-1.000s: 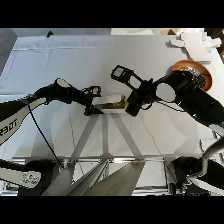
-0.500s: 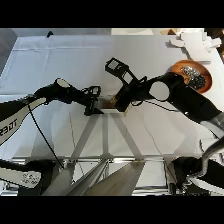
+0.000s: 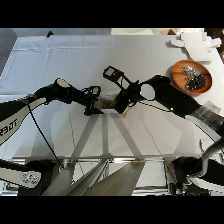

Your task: Fold the box and place the chain.

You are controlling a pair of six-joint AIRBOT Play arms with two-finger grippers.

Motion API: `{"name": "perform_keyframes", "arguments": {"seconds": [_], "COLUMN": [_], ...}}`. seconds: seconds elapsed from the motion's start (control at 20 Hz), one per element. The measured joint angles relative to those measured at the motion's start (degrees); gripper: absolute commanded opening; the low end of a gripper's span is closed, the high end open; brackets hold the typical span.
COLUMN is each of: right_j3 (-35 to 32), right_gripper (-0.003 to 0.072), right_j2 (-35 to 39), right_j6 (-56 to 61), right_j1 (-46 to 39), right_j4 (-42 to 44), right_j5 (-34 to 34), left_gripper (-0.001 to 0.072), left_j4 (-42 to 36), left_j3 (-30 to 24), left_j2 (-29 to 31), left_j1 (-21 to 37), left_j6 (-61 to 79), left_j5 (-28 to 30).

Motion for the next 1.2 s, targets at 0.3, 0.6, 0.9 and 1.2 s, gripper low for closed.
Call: {"name": "perform_keyframes", "arguments": {"seconds": [0.3, 0.6, 0.9, 1.2], "right_j3": [-4.7, -6.1, -6.32, -7.15], "right_gripper": [0.0016, 0.021, 0.054, 0.0538], "right_j2": [-0.61, -0.13, 4.61, 13.18], "right_j6": [2.38, 3.15, 3.15, 0.22], "right_j1": [0.04, 0.0, 0.02, -0.5], "right_j4": [-3.5, -2.56, -1.01, -0.63], "right_j5": [-0.42, -0.92, -0.94, 5.42], "left_gripper": [0.0321, 0.0321, 0.0321, 0.0321], "left_j4": [0.07, 0.09, 0.04, 0.02], "left_j3": [-0.02, -0.02, -0.02, -0.02], "left_j2": [-0.02, 0.0, 0.0, 0.0], "left_j1": [-0.02, 0.02, 0.02, 0.02], "left_j6": [0.02, 0.02, 0.02, 0.02], "left_j5": [-0.09, -0.09, -0.04, -0.02]}}
